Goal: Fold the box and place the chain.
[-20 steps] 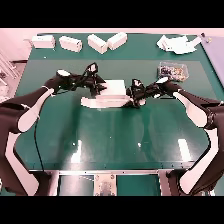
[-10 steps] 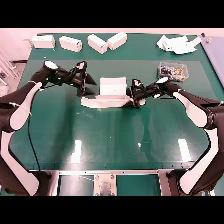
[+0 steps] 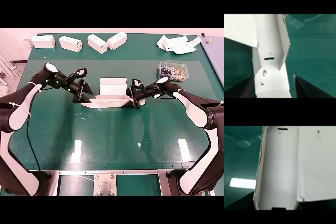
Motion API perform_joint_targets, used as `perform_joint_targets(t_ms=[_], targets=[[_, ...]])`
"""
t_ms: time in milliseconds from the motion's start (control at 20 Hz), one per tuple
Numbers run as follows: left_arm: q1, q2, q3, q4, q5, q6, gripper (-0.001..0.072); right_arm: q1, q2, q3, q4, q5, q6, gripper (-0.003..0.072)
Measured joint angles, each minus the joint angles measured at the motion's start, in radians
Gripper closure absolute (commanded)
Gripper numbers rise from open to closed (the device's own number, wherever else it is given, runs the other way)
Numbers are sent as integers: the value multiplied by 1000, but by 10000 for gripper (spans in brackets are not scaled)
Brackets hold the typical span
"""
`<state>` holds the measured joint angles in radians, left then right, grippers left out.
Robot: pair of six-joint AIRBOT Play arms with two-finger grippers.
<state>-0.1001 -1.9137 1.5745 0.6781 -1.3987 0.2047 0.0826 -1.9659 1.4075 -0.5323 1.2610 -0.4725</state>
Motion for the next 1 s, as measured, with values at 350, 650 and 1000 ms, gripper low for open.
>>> perform_joint_targets(t_ms=[350,650,1000], targets=[[-13,0,-21,-2,8,-40,222,0,0,0,0,0,0,351],[-16,0,-24,-8,24,-114,222,0,0,0,0,0,0,351],[-16,-1,-37,-21,41,-190,163,0,0,0,0,0,0,351]])
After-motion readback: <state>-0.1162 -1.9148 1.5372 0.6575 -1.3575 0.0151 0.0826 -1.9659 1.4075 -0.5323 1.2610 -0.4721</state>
